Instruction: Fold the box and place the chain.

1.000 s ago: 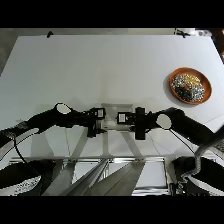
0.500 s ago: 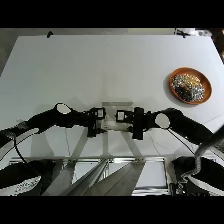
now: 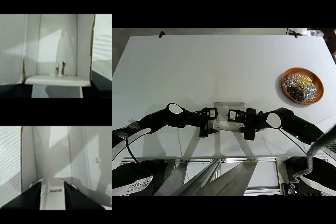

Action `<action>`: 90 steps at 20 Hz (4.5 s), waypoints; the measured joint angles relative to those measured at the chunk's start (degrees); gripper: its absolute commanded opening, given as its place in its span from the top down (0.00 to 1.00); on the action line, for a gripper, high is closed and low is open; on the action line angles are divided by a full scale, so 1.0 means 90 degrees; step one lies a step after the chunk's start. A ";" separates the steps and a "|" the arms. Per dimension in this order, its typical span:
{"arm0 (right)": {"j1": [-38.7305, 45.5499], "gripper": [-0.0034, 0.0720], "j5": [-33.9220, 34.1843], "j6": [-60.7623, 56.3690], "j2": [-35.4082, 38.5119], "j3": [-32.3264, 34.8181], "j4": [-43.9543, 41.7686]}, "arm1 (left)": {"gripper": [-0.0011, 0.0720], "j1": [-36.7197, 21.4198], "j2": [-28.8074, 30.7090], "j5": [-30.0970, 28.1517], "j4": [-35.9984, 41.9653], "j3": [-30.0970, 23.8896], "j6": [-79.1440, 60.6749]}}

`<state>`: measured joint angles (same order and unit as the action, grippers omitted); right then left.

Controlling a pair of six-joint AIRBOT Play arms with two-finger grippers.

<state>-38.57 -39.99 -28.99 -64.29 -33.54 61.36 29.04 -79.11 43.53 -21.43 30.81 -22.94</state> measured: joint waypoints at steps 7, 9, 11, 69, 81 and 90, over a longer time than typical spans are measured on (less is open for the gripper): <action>-0.0002 0.94 -0.0959 -0.2210 0.1394 0.0000 0.0996 | 0.79 0.0000 0.0000 -0.0002 0.0007 0.0000 0.0017; 0.0036 0.94 -0.1421 -0.3317 0.1853 0.0000 0.1477 | 0.79 0.0000 0.0000 -0.0002 0.0005 0.0000 0.0015; 0.0226 0.94 -0.1848 -0.4544 0.2159 0.0000 0.1955 | 0.79 0.0000 0.0000 -0.0002 0.0005 0.0000 0.0015; 0.0170 0.42 -0.0350 -0.7431 0.0386 -0.0134 0.0158 | 0.79 -0.0002 0.0002 0.0002 -0.0002 0.0000 0.0002; -0.0338 0.42 -0.0833 -0.9284 -0.0134 -0.0695 0.1583 | 0.79 0.0000 0.0002 -0.0002 0.0002 0.0000 0.0007; -0.0661 0.42 -0.1933 -1.0338 -0.1192 -0.1671 0.2402 | 0.79 0.0000 0.0000 0.0000 0.0002 0.0000 0.0010</action>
<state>-44.51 -57.39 -122.04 -75.02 -48.58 82.98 29.04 -79.11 43.53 -21.41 30.81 -22.85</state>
